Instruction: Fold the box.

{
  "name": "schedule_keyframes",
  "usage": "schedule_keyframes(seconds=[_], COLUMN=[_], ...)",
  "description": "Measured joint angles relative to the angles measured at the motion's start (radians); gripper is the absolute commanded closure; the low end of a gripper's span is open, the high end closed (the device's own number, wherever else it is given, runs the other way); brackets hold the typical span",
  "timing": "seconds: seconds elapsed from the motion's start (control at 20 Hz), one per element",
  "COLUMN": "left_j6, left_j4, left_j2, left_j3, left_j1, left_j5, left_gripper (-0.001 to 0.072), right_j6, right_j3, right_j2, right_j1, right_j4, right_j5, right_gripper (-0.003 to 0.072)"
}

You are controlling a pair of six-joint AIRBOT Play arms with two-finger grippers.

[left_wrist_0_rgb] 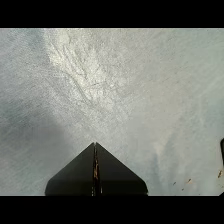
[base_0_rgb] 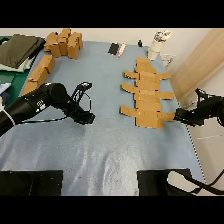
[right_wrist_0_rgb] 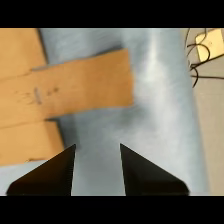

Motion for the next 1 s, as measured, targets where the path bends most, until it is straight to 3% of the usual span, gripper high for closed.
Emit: schedule_keyframes(seconds=[0.45, 0.6, 0.85, 1.0], left_j6=[0.000, 0.000, 0.000, 0.000], left_j4=[-0.003, -0.003, -0.006, -0.024], left_j2=[0.000, 0.000, 0.000, 0.000], left_j3=[0.000, 0.000, 0.000, 0.000], left_j1=[0.000, 0.000, 0.000, 0.000], left_j5=[0.017, 0.018, 0.018, 0.018], left_gripper=[0.0697, 0.0697, 0.0696, 0.0695], right_j6=[-0.280, -0.367, -0.453, -0.474], right_j3=[0.101, 0.111, 0.116, 0.117], right_j2=[-0.211, -0.245, -0.266, -0.290], right_j1=[-0.088, -0.087, -0.049, -0.019], right_j4=[0.165, 0.251, 0.318, 0.332], right_j5=[0.076, 0.042, -0.001, -0.006], right_gripper=[0.0245, 0.0340, 0.0360, 0.0647])
